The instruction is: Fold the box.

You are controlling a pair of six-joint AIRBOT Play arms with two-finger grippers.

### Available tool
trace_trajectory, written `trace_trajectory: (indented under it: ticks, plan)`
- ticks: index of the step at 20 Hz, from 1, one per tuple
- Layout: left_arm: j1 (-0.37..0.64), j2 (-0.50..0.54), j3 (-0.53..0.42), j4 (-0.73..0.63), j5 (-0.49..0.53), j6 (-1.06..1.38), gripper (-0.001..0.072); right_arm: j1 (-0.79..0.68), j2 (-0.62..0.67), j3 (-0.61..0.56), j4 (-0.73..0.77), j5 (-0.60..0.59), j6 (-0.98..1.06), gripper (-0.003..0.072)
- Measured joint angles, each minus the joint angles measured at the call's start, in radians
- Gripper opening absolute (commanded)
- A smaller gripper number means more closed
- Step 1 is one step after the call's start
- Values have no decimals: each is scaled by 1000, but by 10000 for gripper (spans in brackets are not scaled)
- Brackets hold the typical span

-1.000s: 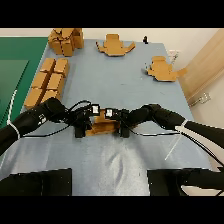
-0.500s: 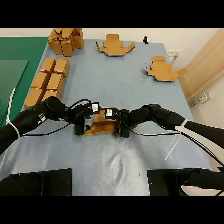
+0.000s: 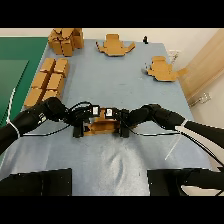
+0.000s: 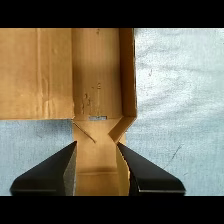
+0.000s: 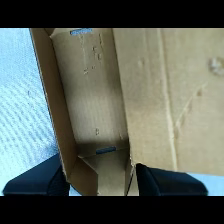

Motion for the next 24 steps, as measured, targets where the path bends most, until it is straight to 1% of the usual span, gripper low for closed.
trace_trajectory:
  ticks: [8, 10, 12, 18, 19, 20, 21, 24]
  plan:
    - [-49, -11, 0, -46, 6, 8, 349, 0, 0, 0, -3, 2, -2, 7]
    - [-56, -26, 0, -53, -2, 9, 153, 0, 0, 0, -4, 2, -2, 7]
    - [-58, -38, 0, -53, 5, 13, 147, 0, 0, 0, -3, 2, -2, 7]
    - [-63, -55, 1, -61, 66, 12, 149, 0, 0, 0, -6, 2, 2, 7]
    - [-63, -55, 1, -61, 75, 12, 212, 0, 0, 0, -6, 3, 3, 7]
    - [-63, -56, 1, -61, 90, 12, 399, -1, 0, 0, -6, 4, 3, 7]
    - [-63, -58, 2, -61, 119, 10, 486, 0, 0, 0, -6, 5, 2, 7]
    - [-63, -57, 3, -55, 101, 10, 486, 0, 0, 0, -5, 5, -4, 7]
